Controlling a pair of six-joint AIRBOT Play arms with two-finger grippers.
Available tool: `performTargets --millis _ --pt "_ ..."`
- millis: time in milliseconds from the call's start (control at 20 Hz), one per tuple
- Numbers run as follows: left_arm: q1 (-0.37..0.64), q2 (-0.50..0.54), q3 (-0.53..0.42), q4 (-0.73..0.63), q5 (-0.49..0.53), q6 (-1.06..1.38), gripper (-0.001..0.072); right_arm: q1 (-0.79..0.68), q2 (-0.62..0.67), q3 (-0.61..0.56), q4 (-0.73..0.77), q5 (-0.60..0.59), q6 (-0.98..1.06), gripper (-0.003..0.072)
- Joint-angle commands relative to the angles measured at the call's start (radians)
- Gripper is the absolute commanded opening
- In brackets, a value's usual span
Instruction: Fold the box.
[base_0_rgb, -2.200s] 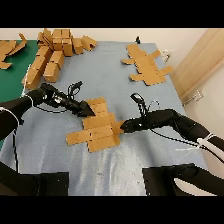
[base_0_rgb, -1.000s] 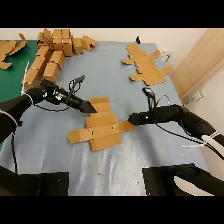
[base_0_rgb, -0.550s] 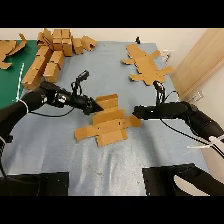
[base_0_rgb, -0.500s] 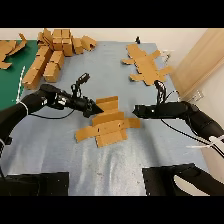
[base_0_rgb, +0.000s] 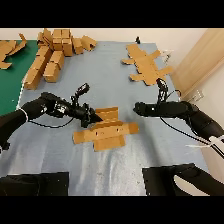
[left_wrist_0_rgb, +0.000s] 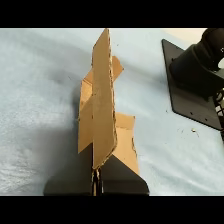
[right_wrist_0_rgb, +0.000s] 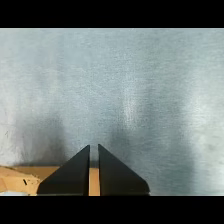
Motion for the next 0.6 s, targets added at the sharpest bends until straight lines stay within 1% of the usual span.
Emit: performTargets --millis 0,150,350,400,450,550 --pt "0.001 0.002 -0.008 0.019 -0.036 0.014 0.0011 0.000 0.001 0.001 0.008 0.002 0.001 0.0082" --pt "0.000 0.002 -0.008 0.039 -0.075 0.014 0.0012 0.016 0.001 0.001 0.008 0.002 0.001 0.0082" --pt "0.000 -0.001 -0.008 0.090 -0.069 0.016 0.0011 0.025 0.001 0.001 0.008 0.003 0.001 0.0080" --pt "0.000 -0.001 -0.009 0.089 -0.068 0.026 0.0012 0.025 0.001 0.001 0.007 0.004 0.001 0.0050" --pt "-0.002 -0.001 -0.010 0.089 -0.060 0.039 0.0011 0.025 0.001 0.001 0.007 0.006 0.001 0.0004" --pt "-0.002 -0.001 -0.013 0.084 -0.038 0.039 0.0011 0.025 0.001 0.001 0.007 0.014 0.001 0.0005"
